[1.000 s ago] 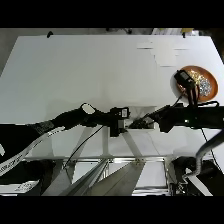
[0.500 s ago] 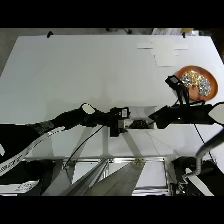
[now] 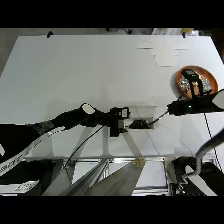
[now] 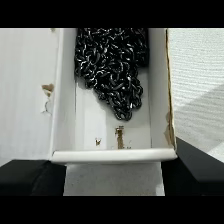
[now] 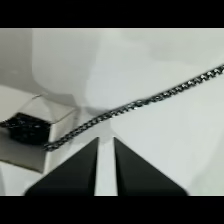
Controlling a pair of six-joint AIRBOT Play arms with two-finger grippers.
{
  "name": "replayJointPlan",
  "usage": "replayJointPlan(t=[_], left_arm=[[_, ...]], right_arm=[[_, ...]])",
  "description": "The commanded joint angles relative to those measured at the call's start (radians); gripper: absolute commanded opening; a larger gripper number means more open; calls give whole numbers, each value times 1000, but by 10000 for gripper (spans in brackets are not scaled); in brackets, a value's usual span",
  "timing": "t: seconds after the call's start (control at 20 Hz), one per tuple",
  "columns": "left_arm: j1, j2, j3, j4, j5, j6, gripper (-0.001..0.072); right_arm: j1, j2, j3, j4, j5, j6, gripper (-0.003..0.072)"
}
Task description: Fold the box and place the chain.
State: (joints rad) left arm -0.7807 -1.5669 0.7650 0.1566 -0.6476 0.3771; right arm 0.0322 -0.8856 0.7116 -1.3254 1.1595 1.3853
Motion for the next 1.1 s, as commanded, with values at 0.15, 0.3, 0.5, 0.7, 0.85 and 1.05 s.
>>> replayJointPlan(t=[0.15,0.3,0.5,0.7,0.85,1.05], left_arm=[[0,0,0,0,0,0,171],[0,0,0,0,0,0,171],[0,0,0,0,0,0,171],[0,0,0,0,0,0,171],[0,0,0,0,0,0,171],[0,0,0,0,0,0,171]], right_arm=[[-10,-235,-6,-61,-62,28,261],[-10,-300,-6,-82,-88,29,260],[-10,-330,-6,-84,-139,32,260],[-11,-340,-6,-85,-171,33,259],[-10,-377,-6,-86,-169,51,236],[-10,-392,-6,-84,-127,51,14]])
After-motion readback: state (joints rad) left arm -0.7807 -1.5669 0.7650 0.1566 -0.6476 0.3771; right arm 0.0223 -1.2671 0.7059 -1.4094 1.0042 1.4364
